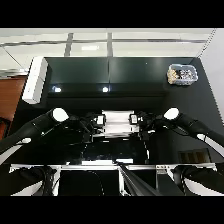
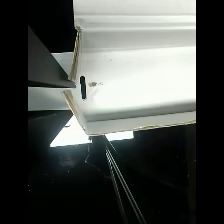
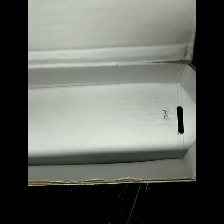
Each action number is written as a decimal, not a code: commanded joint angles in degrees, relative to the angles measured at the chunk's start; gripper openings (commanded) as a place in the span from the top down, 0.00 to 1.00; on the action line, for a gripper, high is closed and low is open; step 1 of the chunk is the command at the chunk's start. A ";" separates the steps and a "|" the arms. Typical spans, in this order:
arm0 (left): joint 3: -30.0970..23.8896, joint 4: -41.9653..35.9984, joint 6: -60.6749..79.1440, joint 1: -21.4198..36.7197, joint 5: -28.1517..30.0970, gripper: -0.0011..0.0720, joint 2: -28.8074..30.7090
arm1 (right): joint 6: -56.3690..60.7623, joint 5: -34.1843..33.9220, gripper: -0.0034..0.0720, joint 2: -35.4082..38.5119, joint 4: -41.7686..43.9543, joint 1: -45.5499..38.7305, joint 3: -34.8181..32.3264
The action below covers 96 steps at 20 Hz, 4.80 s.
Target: Fold the box and place the chain.
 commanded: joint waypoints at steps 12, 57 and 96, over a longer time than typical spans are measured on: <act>0.04 -10.23 -0.79 -1.38 1.84 0.74 -3.52 | -0.02 0.04 0.70 -0.02 0.00 0.04 -0.02; -6.08 -13.25 -65.51 17.22 -12.24 0.95 -6.47 | -0.02 0.04 0.70 -0.02 0.00 0.04 0.00; 14.69 10.01 -93.00 -2.29 -10.16 0.53 -6.47 | -0.02 0.04 0.70 -0.02 0.00 0.04 0.00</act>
